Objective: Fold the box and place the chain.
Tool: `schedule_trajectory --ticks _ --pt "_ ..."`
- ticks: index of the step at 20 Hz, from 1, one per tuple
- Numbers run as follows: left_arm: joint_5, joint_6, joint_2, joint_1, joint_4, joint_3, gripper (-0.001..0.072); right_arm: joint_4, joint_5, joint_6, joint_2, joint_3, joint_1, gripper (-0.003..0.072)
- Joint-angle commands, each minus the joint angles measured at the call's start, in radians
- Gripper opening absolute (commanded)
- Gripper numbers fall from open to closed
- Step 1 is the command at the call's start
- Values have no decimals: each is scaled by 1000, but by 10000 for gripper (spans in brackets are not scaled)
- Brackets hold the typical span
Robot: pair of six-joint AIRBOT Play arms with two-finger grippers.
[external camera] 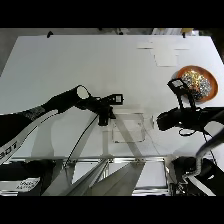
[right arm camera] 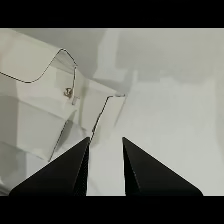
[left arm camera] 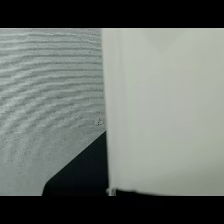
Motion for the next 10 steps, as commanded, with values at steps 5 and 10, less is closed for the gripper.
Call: schedule_trajectory --ticks 5,10 --pt "0 0 -1 -1 3 -1 9 107 0 -430 0 0 1 19" --pt "0 0 -1 -1 2 -1 9 378 -7 -961 -6 -80 1 18"
